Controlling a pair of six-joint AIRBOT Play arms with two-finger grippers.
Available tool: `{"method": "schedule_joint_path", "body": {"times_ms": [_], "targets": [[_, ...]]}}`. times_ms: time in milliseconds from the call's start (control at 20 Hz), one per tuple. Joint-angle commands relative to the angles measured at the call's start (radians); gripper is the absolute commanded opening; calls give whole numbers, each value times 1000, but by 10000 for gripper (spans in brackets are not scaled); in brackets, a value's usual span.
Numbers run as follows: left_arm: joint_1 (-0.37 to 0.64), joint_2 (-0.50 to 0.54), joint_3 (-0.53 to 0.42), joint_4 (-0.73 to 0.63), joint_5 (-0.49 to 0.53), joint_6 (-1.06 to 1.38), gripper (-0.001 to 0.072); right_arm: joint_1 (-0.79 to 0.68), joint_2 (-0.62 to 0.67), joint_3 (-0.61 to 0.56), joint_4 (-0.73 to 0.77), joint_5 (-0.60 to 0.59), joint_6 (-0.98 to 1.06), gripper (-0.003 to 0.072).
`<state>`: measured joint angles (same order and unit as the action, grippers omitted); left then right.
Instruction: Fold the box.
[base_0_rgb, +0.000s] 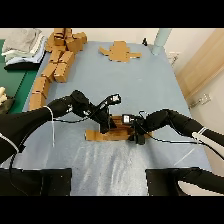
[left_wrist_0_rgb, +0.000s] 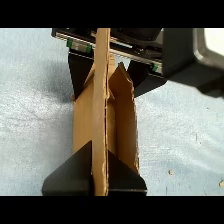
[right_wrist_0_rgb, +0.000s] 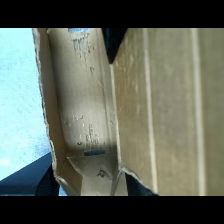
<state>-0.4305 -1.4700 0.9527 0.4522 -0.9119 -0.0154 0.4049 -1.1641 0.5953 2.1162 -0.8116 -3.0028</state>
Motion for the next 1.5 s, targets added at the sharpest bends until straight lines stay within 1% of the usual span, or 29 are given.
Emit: {"method": "schedule_joint_path", "body": {"times_ms": [0, 400, 450, 500, 550, 600, 800, 900, 950, 1000, 1100, 1150, 1200, 1250, 1300, 1450], "targets": [[0, 0, 1, 0, 0, 0, 14, 0, 0, 0, 0, -1, 0, 473], [4, 0, 2, -5, 11, -14, 16, 0, 0, 0, 0, -1, 0, 474], [10, 1, 2, -3, 11, -33, 44, 0, 0, 0, 0, -1, 0, 474], [21, 1, 5, -4, 11, -40, 400, 1, 0, 0, 0, -1, 0, 474], [31, 1, 8, -11, 14, -72, 690, 0, 0, 0, 0, -1, 0, 474], [43, 1, 14, -10, 13, -112, 701, 0, 0, 0, 0, -1, 0, 474], [121, 33, 29, 18, 13, -223, 701, 0, 0, 0, 0, -1, 0, 474], [174, 72, 29, 84, 6, -352, 701, 0, 0, 0, 0, -1, 0, 474], [197, 94, 29, 135, -15, -420, 702, 1, 0, 0, 0, -1, 0, 474], [216, 115, 29, 179, -51, -482, 702, 0, 0, 0, 0, -1, 0, 474], [239, 151, 29, 235, -155, -572, 700, 0, 0, 0, 0, -1, 0, 474], [240, 167, 29, 252, -174, -613, 698, 0, 0, 0, 0, -1, 0, 474], [238, 177, 29, 255, -201, -657, 563, 0, 0, 0, 0, -1, 0, 474], [237, 180, 29, 255, -243, -685, 265, 0, 0, 0, 0, -1, 0, 473], [233, 178, 29, 255, -294, -693, 16, 0, 0, 0, 0, -1, 0, 474], [203, 169, 17, 247, -436, -853, 13, 0, 0, 0, 0, -1, 0, 474]]}}
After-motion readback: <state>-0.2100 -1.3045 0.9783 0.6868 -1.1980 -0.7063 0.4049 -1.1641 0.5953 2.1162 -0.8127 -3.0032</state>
